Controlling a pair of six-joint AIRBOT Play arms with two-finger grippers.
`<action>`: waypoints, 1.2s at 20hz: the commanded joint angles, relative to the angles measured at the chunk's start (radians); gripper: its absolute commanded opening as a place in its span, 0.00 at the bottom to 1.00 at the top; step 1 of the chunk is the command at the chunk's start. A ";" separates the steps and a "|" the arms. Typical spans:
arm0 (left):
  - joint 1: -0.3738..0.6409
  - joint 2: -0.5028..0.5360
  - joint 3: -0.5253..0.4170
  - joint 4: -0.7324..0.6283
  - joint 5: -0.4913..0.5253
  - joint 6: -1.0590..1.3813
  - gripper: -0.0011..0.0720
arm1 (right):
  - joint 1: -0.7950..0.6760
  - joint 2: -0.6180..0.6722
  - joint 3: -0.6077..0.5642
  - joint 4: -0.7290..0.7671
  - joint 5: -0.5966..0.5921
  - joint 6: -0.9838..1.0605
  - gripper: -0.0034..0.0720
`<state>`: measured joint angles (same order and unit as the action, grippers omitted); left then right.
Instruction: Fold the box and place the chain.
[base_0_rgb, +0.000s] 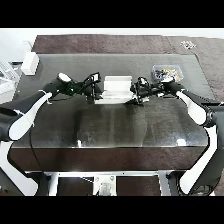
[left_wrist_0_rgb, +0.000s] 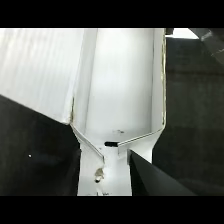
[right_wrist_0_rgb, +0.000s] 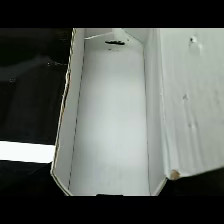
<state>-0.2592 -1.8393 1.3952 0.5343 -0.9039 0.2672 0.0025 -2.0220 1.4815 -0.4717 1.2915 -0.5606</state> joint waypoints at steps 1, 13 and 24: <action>-0.002 -0.001 0.013 -0.006 0.005 0.005 0.48 | 0.000 0.000 0.000 0.000 0.000 0.000 0.82; -0.009 -0.002 0.013 0.063 0.048 -0.004 0.27 | 0.000 0.000 0.000 0.000 0.000 0.000 0.82; 0.043 -0.002 0.064 0.060 -0.066 -0.005 0.58 | 0.000 0.000 0.000 0.000 0.000 0.000 0.82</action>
<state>-0.2195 -1.8412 1.4536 0.5625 -0.9417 0.2668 0.0036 -2.0220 1.4815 -0.4717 1.2911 -0.5606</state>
